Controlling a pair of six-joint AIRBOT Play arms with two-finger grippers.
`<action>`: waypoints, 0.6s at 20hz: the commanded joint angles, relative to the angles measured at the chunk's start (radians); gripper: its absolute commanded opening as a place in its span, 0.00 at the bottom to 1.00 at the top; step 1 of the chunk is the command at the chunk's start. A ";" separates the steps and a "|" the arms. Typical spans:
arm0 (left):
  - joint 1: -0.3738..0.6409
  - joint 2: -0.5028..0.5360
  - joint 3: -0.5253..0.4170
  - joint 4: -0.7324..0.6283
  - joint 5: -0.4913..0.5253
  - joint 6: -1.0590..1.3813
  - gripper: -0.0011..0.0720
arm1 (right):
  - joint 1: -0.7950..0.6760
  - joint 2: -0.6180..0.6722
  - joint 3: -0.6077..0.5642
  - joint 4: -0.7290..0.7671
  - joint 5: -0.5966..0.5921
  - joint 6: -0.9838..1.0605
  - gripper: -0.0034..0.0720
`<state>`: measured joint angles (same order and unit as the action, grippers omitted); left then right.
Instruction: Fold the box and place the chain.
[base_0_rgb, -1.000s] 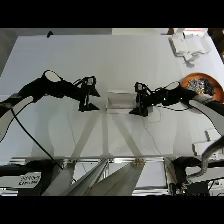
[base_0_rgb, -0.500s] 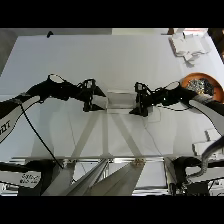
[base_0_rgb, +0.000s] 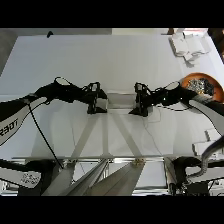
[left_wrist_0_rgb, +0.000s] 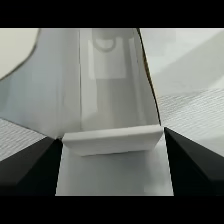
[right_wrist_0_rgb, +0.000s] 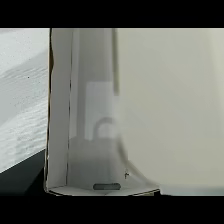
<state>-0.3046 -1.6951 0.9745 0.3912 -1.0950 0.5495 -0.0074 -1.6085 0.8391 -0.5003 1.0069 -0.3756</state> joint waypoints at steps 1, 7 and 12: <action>-0.021 -0.012 0.000 -0.019 0.069 -0.037 0.98 | 0.000 0.000 0.001 0.000 0.000 0.001 0.70; -0.040 -0.011 0.000 -0.032 0.097 -0.060 0.97 | 0.000 0.000 0.001 0.000 0.000 0.001 0.70; -0.055 -0.011 0.000 -0.038 0.105 -0.062 0.74 | 0.000 0.000 0.001 0.000 0.000 0.001 0.70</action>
<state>-0.3527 -1.7058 0.9741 0.3573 -1.0031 0.4927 -0.0082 -1.6085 0.8394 -0.4995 1.0023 -0.3744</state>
